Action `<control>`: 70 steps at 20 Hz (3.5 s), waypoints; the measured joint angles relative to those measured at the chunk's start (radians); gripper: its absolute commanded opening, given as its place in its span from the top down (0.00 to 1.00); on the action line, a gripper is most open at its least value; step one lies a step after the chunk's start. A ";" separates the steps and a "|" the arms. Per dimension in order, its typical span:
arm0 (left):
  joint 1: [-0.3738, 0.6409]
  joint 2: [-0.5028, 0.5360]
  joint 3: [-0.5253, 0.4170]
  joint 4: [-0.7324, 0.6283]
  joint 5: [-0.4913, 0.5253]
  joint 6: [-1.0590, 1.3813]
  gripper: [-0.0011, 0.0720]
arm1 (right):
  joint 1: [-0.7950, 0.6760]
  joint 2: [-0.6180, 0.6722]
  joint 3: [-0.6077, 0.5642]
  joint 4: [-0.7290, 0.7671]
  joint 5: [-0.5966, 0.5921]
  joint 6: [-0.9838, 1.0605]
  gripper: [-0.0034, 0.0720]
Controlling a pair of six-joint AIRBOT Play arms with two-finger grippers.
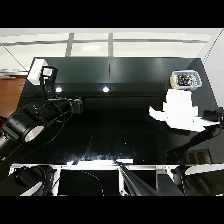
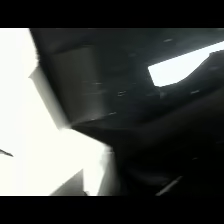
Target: Fold the box and place the chain.
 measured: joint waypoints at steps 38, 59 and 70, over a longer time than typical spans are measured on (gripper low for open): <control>0.127 -0.264 -0.032 -0.782 -0.087 0.413 0.02 | 0.941 0.986 -0.855 0.309 -0.568 -0.237 0.89; 0.206 -0.721 0.121 -1.486 -0.442 1.328 0.02 | 0.986 1.001 -0.874 0.313 -0.614 -0.239 0.89; 0.148 -0.788 0.131 -1.530 -0.512 1.497 0.19 | 0.986 1.001 -0.874 0.313 -0.615 -0.235 0.89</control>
